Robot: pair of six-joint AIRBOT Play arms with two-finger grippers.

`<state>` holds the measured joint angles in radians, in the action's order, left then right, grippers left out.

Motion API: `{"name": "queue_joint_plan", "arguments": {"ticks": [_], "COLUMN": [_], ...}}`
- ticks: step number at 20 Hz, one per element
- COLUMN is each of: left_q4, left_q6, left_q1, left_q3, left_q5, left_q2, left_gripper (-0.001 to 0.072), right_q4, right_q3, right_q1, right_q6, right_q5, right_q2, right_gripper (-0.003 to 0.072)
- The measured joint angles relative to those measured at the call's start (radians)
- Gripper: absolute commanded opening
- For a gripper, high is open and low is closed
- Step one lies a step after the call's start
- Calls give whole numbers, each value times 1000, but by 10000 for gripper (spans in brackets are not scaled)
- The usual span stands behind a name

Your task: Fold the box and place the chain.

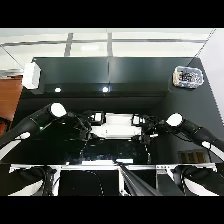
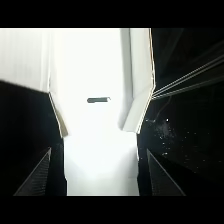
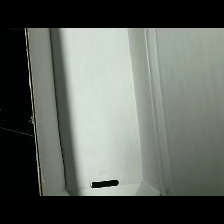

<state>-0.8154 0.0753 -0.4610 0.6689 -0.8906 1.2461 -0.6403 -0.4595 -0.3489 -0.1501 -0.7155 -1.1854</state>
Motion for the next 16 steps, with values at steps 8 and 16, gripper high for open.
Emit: {"name": "queue_joint_plan", "arguments": {"ticks": [8, 16], "left_q4": [98, 128], "left_q6": [27, 27], "left_q1": [-24, -27], "left_q3": [20, 24], "left_q5": [0, 0], "left_q2": [39, 47], "left_gripper": [272, 198], "right_q4": [0, 0], "right_q3": [0, 0], "right_q1": [0, 0], "right_q6": [0, 0], "right_q5": [2, 2], "right_q2": [0, 0], "right_gripper": [135, 135]}}
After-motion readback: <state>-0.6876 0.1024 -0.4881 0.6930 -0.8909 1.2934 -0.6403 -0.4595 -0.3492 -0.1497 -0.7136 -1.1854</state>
